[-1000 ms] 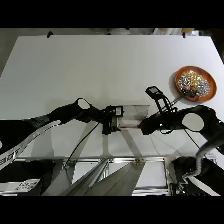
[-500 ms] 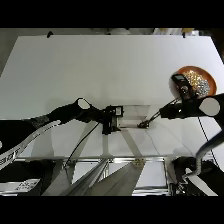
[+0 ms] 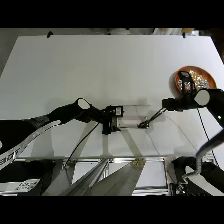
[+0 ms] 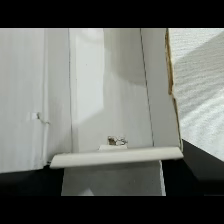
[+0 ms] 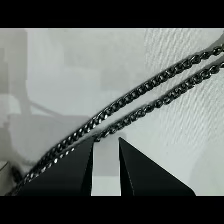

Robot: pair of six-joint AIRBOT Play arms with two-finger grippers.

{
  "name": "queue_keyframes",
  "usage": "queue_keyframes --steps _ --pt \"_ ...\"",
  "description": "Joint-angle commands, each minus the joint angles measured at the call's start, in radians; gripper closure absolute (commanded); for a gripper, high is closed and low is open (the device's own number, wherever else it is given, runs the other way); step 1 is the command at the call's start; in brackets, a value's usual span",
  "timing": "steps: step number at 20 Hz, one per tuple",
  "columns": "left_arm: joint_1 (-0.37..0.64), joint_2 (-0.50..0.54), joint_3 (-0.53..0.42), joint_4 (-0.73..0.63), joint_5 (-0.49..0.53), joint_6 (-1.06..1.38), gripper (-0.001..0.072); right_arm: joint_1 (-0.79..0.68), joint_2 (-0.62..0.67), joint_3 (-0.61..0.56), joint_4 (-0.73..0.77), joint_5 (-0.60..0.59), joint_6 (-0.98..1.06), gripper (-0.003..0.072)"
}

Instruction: Fold the box and place the chain.

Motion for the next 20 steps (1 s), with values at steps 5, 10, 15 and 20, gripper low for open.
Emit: queue_keyframes --steps 5,10,15,20 --pt "0.000 0.000 0.000 0.000 0.000 0.000 0.0397 -0.006 -0.138 0.001 0.002 -0.093 0.010 0.0480" --pt "0.000 0.000 0.000 0.000 0.000 0.000 0.0397 -0.006 -0.174 0.001 0.002 -0.125 0.010 0.0480" --pt "0.000 0.000 0.000 0.000 0.000 0.000 0.0397 -0.006 -0.205 0.001 0.002 -0.125 0.010 0.0492" --pt "0.000 0.000 0.000 0.000 0.000 0.000 0.0397 -0.005 -0.190 0.001 0.001 -0.074 -0.039 0.0672"
